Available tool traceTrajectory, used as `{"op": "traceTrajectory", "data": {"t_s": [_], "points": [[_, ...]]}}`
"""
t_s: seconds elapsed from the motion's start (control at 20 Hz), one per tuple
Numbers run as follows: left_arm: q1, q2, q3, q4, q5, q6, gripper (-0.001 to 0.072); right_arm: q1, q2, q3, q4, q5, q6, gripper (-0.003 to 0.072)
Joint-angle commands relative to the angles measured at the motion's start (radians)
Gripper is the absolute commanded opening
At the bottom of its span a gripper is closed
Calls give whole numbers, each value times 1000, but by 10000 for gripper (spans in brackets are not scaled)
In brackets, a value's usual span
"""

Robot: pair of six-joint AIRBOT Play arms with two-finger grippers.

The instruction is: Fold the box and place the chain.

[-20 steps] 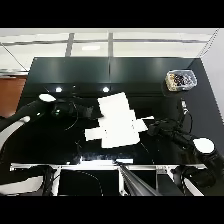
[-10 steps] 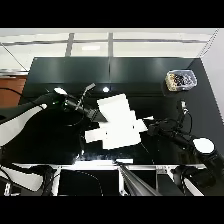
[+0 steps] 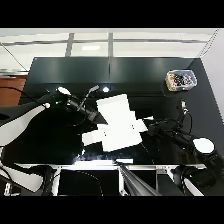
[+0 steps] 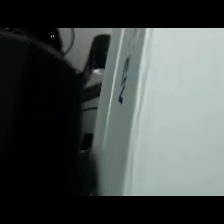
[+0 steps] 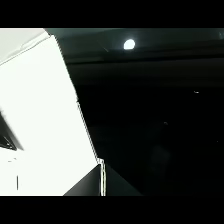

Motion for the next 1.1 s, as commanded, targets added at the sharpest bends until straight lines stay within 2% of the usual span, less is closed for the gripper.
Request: {"op": "traceTrajectory", "data": {"t_s": [0.0,0.1,0.25,0.3,0.35,0.4,0.6,0.7,0.8,0.9,1.05], "points": [[-12,0,3,22,-11,58,31,-6,1,0,0,24,3,14],[-8,0,25,64,-31,57,28,-37,1,10,-9,84,16,15],[-20,23,53,107,-14,51,25,-119,1,65,-192,245,116,22],[-28,42,53,115,0,77,25,-144,1,84,-264,302,153,185],[-40,65,52,132,16,108,25,-167,1,104,-335,359,190,452],[-54,96,49,153,54,122,25,-187,1,127,-402,409,212,616],[-90,230,-6,171,238,259,25,-275,1,278,-665,541,217,617],[-108,296,-87,168,390,366,25,-289,1,341,-754,541,200,616],[-128,351,-179,168,524,469,26,-288,1,363,-784,541,87,617],[-140,365,-231,188,540,587,27,-286,1,362,-782,543,-55,617],[-171,356,-251,294,563,680,29,-285,-1,361,-779,545,-201,617]]}}
